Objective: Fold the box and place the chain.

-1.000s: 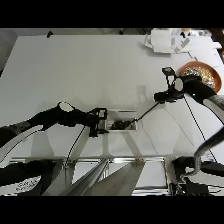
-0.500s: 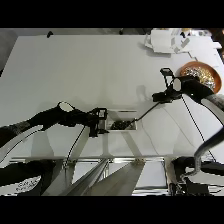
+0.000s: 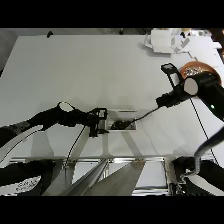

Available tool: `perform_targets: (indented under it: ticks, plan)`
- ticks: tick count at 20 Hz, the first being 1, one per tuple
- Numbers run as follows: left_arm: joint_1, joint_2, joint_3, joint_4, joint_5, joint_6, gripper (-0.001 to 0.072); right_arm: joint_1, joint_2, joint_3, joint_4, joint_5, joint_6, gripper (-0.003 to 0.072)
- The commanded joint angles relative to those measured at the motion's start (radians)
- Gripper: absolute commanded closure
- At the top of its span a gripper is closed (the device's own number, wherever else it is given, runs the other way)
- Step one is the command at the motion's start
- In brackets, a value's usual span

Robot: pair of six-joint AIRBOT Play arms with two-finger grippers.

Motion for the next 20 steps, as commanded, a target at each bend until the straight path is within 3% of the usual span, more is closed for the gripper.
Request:
perform_targets:
  ticks: [1,5,8,15,20]
  plan:
    - [0.000,0.001,0.000,0.000,0.000,0.000,0.0571,0.113,0.177,0.001,0.079,0.149,-0.014,0.0671]
    - [0.000,0.001,0.000,0.000,0.000,0.000,0.0571,0.225,0.315,0.001,0.333,0.046,-0.007,0.0670]
    - [0.000,0.001,0.000,0.000,0.000,0.000,0.0571,0.299,0.341,0.001,0.449,-0.047,-0.007,0.0670]
    - [0.000,0.001,0.000,0.000,0.000,0.000,0.0571,0.476,0.340,0.001,0.473,-0.303,-0.003,0.0670]
    - [0.000,0.001,0.000,0.000,0.000,0.000,0.0571,0.500,0.329,-0.001,0.478,-0.371,0.023,0.0670]
